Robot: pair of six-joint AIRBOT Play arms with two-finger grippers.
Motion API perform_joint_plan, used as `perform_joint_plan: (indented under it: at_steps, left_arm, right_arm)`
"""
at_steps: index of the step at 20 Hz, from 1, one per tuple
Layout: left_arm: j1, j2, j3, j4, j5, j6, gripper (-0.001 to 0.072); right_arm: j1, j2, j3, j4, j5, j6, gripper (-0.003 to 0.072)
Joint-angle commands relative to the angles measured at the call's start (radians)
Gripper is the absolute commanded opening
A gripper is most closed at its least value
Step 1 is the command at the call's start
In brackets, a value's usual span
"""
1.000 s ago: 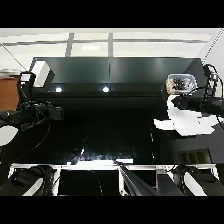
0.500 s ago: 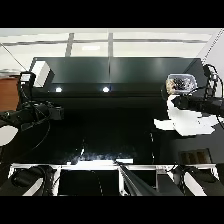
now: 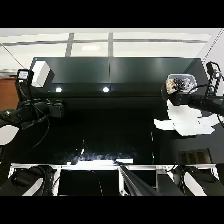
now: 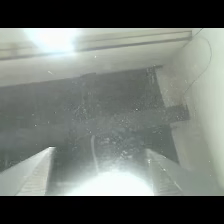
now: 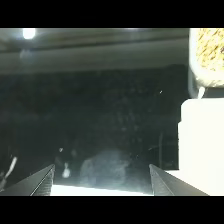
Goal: Fold the box and place the chain.
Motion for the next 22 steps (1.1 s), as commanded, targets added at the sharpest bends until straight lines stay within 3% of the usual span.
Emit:
perform_joint_plan:
  at_steps: [1, 3, 4, 6, 8, 11, 14, 16, 20, 21, 22]
  left_arm:
    - [0.0, -0.01, 0.0, 0.003, 0.003, 0.001, 0.0699]
    - [0.0, -0.01, 0.0, 0.003, 0.003, 0.001, 0.0699]
    - [0.0, -0.01, 0.0, 0.002, 0.003, 0.001, 0.0698]
    - [0.0, -0.011, 0.0, 0.002, 0.003, 0.001, 0.0699]
    - [0.0, -0.011, 0.0, 0.002, 0.003, 0.001, 0.0699]
    - [0.0, -0.011, 0.0, 0.002, 0.003, 0.001, 0.0699]
    - [0.0, -0.011, 0.0, -0.003, 0.003, 0.001, 0.0699]
    - [0.0, -0.011, 0.0, -0.005, 0.003, 0.001, 0.0699]
    - [0.0, -0.011, 0.0, -0.006, 0.002, 0.002, 0.0699]
    - [0.0, -0.011, 0.0, -0.006, 0.002, 0.001, 0.0699]
    - [0.0, -0.011, 0.0, -0.005, 0.002, 0.001, 0.0699]
  right_arm:
    - [-0.022, -0.004, 0.001, -0.185, -0.118, 0.173, 0.072]
    - [-0.138, -0.034, 0.01, -0.439, -0.164, 0.455, 0.072]
    - [-0.222, -0.06, 0.026, -0.488, -0.164, 0.494, 0.072]
    - [-0.419, -0.144, 0.096, -0.491, -0.145, 0.494, 0.072]
    - [-0.583, -0.251, 0.203, -0.459, -0.055, 0.492, 0.072]
    - [-0.729, -0.425, 0.343, -0.37, 0.168, 0.318, 0.072]
    - [-0.791, -0.579, 0.427, -0.24, 0.369, 0.0, 0.072]
    - [-0.795, -0.647, 0.466, -0.217, 0.446, -0.182, 0.072]
    - [-0.795, -0.753, 0.525, -0.217, 0.505, -0.307, 0.072]
    - [-0.795, -0.772, 0.535, -0.209, 0.51, -0.312, 0.0611]
    - [-0.795, -0.789, 0.543, -0.203, 0.51, -0.313, 0.056]
